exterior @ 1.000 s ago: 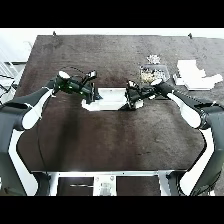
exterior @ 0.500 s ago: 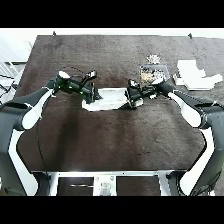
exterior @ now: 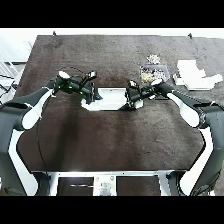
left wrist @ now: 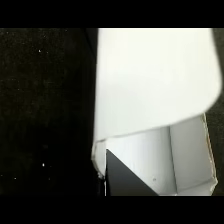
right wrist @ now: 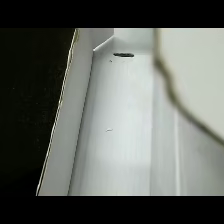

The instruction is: Fold the box and place the chain.

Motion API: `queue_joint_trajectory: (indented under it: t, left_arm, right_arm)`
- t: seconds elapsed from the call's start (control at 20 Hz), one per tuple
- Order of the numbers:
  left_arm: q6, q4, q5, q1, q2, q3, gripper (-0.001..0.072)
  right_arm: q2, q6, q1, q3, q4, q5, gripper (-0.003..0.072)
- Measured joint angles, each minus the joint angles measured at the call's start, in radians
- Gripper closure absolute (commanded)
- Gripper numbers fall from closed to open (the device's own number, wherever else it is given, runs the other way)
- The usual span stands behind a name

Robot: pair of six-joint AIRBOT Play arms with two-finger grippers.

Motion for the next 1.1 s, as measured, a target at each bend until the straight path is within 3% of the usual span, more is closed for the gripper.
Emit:
queue_joint_trajectory:
  t: [0.3,0.4,0.5,0.65,0.75,1.1]
  left_arm:
    - [0.0,-0.002,0.002,0.001,0.0,0.0,0.069]
    - [0.0,-0.001,0.003,0.001,0.0,0.0,0.069]
    - [0.001,-0.001,0.006,0.001,0.0,0.0,0.069]
    - [0.0,-0.002,0.018,0.0,0.0,0.0,0.069]
    - [0.0,-0.002,0.026,0.0,0.0,0.0,0.069]
    - [0.0,-0.001,0.038,0.0,0.0,0.0,0.069]
  right_arm:
    - [-0.002,-0.048,0.002,0.025,0.0,-0.014,0.0044]
    - [-0.002,-0.06,0.002,0.033,0.0,-0.029,0.0116]
    - [-0.002,-0.063,0.001,0.038,-0.007,-0.04,0.0131]
    - [-0.003,-0.066,0.0,0.042,-0.013,-0.058,0.0117]
    - [-0.003,-0.065,0.0,0.045,-0.016,-0.06,-0.0002]
    - [-0.008,-0.007,0.005,0.047,-0.05,-0.021,0.0002]
